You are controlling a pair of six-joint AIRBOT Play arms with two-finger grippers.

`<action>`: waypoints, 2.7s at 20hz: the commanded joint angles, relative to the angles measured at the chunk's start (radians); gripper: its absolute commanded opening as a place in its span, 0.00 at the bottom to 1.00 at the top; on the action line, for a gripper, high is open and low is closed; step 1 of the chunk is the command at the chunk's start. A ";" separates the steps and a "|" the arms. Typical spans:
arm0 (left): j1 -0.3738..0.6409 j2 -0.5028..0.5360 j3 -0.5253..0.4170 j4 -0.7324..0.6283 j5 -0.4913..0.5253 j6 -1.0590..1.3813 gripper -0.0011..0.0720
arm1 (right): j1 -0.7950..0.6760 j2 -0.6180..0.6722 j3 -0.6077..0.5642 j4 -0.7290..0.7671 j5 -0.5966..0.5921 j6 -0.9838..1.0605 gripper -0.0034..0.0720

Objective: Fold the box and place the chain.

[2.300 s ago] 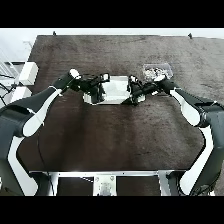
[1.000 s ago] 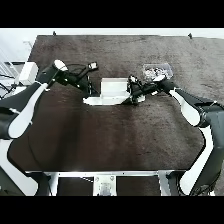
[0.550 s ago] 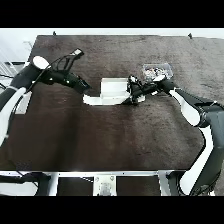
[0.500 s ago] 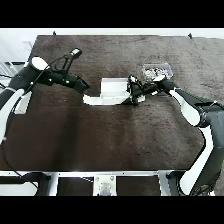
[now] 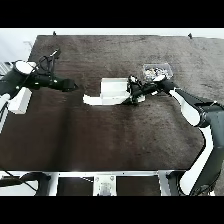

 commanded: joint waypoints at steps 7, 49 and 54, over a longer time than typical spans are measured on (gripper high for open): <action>0.103 -0.143 -0.003 -0.098 -0.069 0.000 0.03 | 0.000 0.000 0.000 0.000 0.000 0.000 0.70; -0.114 -0.356 0.074 -0.386 -0.010 0.073 0.45 | 0.000 0.000 0.000 0.000 0.000 0.000 0.70; -0.132 -0.354 0.075 -0.383 0.005 0.021 0.45 | 0.000 0.000 0.000 0.000 0.000 0.000 0.70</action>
